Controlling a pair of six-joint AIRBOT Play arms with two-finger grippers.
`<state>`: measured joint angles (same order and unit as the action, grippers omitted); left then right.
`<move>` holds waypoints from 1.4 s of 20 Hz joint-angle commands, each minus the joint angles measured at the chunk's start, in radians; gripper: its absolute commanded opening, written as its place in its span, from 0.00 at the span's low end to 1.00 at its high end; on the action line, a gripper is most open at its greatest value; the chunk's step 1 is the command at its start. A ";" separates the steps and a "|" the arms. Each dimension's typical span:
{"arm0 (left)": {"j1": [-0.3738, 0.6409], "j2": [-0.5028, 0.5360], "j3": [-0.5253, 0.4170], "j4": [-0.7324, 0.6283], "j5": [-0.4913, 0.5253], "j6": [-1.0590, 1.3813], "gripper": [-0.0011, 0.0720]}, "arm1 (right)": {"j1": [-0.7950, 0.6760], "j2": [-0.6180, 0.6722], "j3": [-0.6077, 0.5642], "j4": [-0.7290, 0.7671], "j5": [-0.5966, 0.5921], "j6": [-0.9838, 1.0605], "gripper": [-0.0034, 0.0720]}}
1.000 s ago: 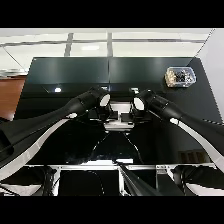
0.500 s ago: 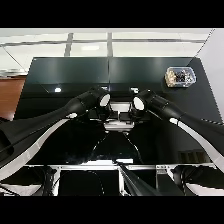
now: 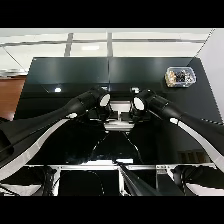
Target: Fold the box and place the chain.
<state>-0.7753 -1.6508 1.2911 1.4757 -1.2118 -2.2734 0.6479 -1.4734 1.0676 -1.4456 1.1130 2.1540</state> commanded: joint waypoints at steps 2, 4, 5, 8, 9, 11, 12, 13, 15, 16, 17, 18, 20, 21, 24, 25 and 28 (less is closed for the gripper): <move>0.000 0.000 0.000 0.000 -0.001 -0.002 0.05 | -0.010 0.018 0.023 -0.061 0.082 -0.011 0.63; 0.000 0.000 0.000 0.000 -0.001 -0.002 0.05 | -0.023 0.043 0.057 -0.068 0.136 -0.111 0.63; 0.000 0.000 0.000 0.000 -0.001 -0.002 0.05 | -0.026 0.064 0.080 -0.074 0.164 -0.156 0.63; 0.000 0.000 0.000 0.000 0.000 -0.002 0.05 | -0.033 0.162 0.142 -0.100 0.199 -0.252 0.63; 0.000 0.000 0.000 0.000 0.000 -0.002 0.05 | -0.034 0.209 0.152 -0.162 0.200 -0.248 0.63; 0.000 0.000 0.000 0.000 -0.001 -0.002 0.05 | -0.052 0.298 0.152 -0.354 0.202 -0.201 0.63; 0.000 0.000 0.000 0.000 -0.001 -0.002 0.05 | -0.078 0.330 0.152 -0.428 0.199 -0.197 0.63; 0.000 0.000 0.000 0.000 -0.001 -0.002 0.05 | -0.122 0.352 0.152 -0.473 0.179 -0.200 0.63; 0.000 0.000 0.000 0.000 -0.001 -0.002 0.05 | -0.227 0.362 0.151 -0.430 0.093 -0.256 0.63; 0.000 0.000 0.000 0.000 -0.001 -0.002 0.05 | -0.276 0.360 0.142 -0.405 0.027 -0.272 0.64; 0.000 0.000 0.000 0.000 -0.002 -0.002 0.05 | -0.318 0.359 0.126 -0.394 -0.045 -0.274 0.70; 0.000 0.000 0.000 0.000 -0.002 -0.002 0.05 | -0.362 0.352 0.107 -0.391 -0.113 -0.276 0.99; 0.000 0.000 0.000 0.000 -0.001 -0.002 0.05 | -0.447 0.306 0.093 -0.386 -0.176 -0.275 0.99; 0.000 0.000 0.000 0.000 -0.002 -0.002 0.05 | -0.484 0.273 0.093 -0.386 -0.185 -0.275 0.99; 0.000 0.000 0.000 0.000 -0.002 -0.002 0.05 | -0.589 0.166 0.093 -0.378 -0.212 -0.274 0.99; 0.000 0.000 0.000 0.000 -0.002 -0.002 0.05 | -0.626 0.135 0.094 -0.347 -0.228 -0.272 0.99; 0.000 0.000 0.000 0.000 -0.002 -0.002 0.05 | -0.734 0.086 0.094 -0.163 -0.295 -0.273 0.99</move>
